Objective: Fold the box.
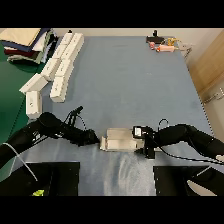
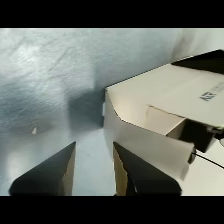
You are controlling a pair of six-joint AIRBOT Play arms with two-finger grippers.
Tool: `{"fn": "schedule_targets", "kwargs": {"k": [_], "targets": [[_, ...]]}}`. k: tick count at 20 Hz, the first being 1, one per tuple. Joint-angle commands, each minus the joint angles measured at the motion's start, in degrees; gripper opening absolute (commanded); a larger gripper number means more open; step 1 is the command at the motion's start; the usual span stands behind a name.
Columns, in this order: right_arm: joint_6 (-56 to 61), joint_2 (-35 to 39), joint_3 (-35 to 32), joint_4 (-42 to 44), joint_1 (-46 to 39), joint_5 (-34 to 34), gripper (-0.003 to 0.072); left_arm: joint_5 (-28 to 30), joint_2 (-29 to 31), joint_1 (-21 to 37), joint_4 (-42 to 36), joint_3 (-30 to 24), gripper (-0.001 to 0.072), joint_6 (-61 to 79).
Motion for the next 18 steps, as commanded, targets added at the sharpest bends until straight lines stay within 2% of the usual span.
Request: {"fn": "schedule_targets", "kwargs": {"k": [1,4,9,14,16,18], "targets": [[0.00,0.00,0.02,0.00,0.04,0.02,0.0513,-2.19,0.35,-0.37,-2.58,0.92,0.0359,1.62],[0.00,0.00,0.02,0.00,0.02,0.02,0.0513,0.02,0.35,-4.13,-5.70,0.94,0.0360,4.68],[0.00,0.00,0.02,0.00,0.02,0.02,0.0513,11.50,0.35,-9.49,-6.78,0.92,0.0360,5.75],[0.00,0.00,0.02,0.00,0.04,0.04,0.0513,11.50,0.35,-10.62,-8.81,0.98,0.0349,4.04],[0.00,0.00,0.02,0.00,0.02,0.02,0.0513,14.05,0.35,-12.96,-7.56,1.49,0.0349,1.09],[0.00,0.00,0.02,0.00,0.02,0.02,0.0513,16.94,0.35,-16.59,-0.81,3.10,0.0349,-6.73]]}}
